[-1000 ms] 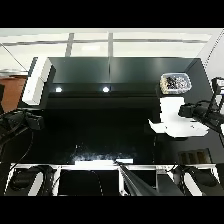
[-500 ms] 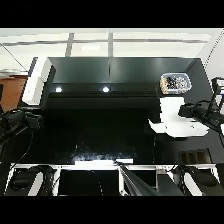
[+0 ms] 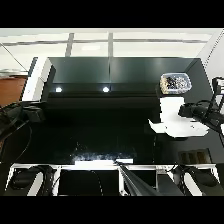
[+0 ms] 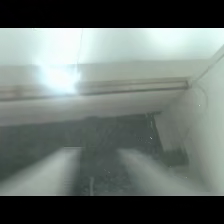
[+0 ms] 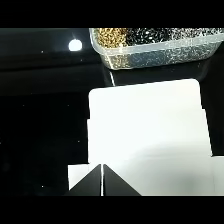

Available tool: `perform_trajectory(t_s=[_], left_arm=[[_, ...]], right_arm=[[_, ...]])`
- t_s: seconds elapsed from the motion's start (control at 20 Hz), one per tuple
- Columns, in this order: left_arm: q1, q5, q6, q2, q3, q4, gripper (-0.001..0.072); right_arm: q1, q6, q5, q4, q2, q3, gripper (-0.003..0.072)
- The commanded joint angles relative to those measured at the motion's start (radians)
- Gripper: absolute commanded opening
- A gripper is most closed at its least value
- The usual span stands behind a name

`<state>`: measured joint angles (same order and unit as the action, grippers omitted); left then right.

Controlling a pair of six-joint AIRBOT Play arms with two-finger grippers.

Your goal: Fold the box and place the chain.

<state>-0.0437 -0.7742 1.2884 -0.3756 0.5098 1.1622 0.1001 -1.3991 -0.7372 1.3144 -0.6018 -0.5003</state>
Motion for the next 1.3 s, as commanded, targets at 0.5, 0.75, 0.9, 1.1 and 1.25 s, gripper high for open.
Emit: perform_trajectory(t_s=[0.5,0.75,0.9,1.1,1.25], left_arm=[[0.002,0.03,-0.002,-0.374,0.0,-0.082,0.0712],[0.002,0.02,-0.003,-0.377,0.0,-0.082,0.0711],[0.002,0.002,-0.003,-0.377,0.0,-0.083,0.0712],[0.002,-0.04,-0.003,-0.377,0.0,-0.113,0.071],[0.002,-0.043,-0.002,-0.377,0.0,-0.113,0.0708]], right_arm=[[0.227,-0.344,-0.093,0.362,-0.114,-0.152,0.0703],[0.628,-0.139,-0.308,0.298,-0.443,-0.399,0.0703],[0.736,0.192,-0.492,0.067,-0.629,-0.446,0.0703],[0.745,0.333,-0.594,-0.037,-0.793,-0.493,0.0535],[0.743,0.424,-0.586,-0.087,-0.832,-0.528,0.0533]])
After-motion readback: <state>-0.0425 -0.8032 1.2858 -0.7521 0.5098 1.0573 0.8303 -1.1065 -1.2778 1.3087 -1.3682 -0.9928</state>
